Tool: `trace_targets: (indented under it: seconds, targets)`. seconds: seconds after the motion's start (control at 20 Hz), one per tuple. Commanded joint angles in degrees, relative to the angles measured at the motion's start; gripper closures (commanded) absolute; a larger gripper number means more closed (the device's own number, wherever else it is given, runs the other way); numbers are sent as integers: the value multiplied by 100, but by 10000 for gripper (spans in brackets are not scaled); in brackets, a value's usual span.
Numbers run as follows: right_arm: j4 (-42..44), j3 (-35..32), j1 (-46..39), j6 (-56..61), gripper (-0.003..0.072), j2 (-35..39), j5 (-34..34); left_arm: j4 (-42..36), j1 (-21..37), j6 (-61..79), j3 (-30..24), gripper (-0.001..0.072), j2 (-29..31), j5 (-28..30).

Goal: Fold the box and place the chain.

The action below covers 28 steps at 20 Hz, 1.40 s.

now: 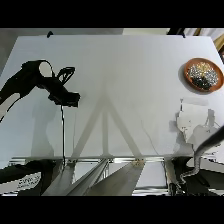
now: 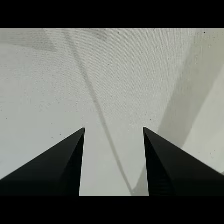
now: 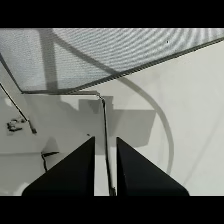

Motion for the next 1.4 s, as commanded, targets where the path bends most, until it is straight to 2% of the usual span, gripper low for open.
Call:
trace_targets:
  seconds: [0.0,0.05,0.2,0.35,0.55,0.7,0.85,0.95,1.1,1.35]
  targets:
    - [-133,-70,39,61,622,-15,-44,0,2,0,0,295,4,0]
    - [-133,-70,57,59,665,-15,7,0,2,2,0,295,4,0]
    - [9,-70,94,-11,667,9,223,0,2,0,0,295,2,0]
    - [540,-76,560,-544,669,302,345,0,2,0,0,295,2,-2]
    - [2109,-223,1471,-992,670,994,479,0,2,2,0,295,4,0]
    - [3171,-1043,2247,-1126,670,1792,339,0,4,0,0,295,4,0]
    - [4345,-2129,3171,-1163,670,2761,-273,0,2,0,0,295,4,0]
    - [4798,-2649,3915,-1095,670,3375,-826,0,2,2,0,295,2,-2]
    - [4791,-3040,4992,-546,669,3886,-1497,0,2,2,0,295,2,0]
    - [4732,-3329,6581,192,668,3926,-2570,-9,2,0,0,295,4,317]
